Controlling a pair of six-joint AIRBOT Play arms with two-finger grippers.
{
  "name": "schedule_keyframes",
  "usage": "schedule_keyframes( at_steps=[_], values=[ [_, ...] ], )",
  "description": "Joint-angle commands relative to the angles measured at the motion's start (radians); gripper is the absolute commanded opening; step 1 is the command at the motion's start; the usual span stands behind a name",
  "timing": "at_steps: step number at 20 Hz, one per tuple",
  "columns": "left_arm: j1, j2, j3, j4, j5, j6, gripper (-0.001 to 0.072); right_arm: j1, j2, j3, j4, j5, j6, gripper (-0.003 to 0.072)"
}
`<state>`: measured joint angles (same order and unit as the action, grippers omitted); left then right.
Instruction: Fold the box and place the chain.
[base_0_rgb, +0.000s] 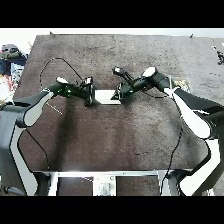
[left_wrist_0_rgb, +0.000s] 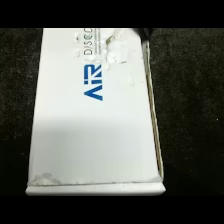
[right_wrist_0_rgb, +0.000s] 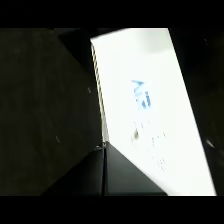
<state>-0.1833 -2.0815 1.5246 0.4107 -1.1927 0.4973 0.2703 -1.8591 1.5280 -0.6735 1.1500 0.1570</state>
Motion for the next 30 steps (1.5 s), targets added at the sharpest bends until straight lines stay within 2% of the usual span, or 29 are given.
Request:
schedule_keyframes(
  at_steps=[1,4,10,14,18,22,24,26,30],
  values=[
    [0.000,0.000,0.000,0.000,0.000,0.001,0.0296,0.000,0.047,-0.003,0.069,-0.006,-0.033,0.0010],
    [0.000,0.000,0.000,0.000,0.000,0.001,0.0295,-0.002,0.053,-0.004,0.072,-0.017,-0.032,0.0010],
    [0.000,0.000,0.000,0.000,0.000,0.001,0.0296,-0.014,-0.044,-0.005,0.049,-0.035,-0.021,0.0010],
    [0.000,0.000,0.000,0.000,0.000,0.001,0.0295,-0.024,-0.026,-0.003,0.049,-0.031,-0.023,0.0009],
    [0.000,0.000,0.000,0.000,0.000,0.001,0.0296,-0.029,0.061,-0.003,0.092,-0.021,-0.021,0.0009],
    [0.000,0.000,0.000,0.000,0.000,0.001,0.0295,-0.033,0.249,-0.011,0.120,-0.023,0.112,0.0008],
    [0.000,0.000,0.000,0.000,0.000,0.001,0.0295,-0.041,0.375,-0.087,0.119,-0.103,0.184,0.0008],
    [0.000,0.000,0.000,0.000,0.000,0.001,0.0295,-0.054,0.523,-0.225,0.109,-0.242,0.227,0.0008],
    [0.000,0.000,0.000,-0.003,0.000,0.001,0.0296,-0.088,0.885,-0.632,0.109,-0.618,0.233,0.0009]
  ],
)
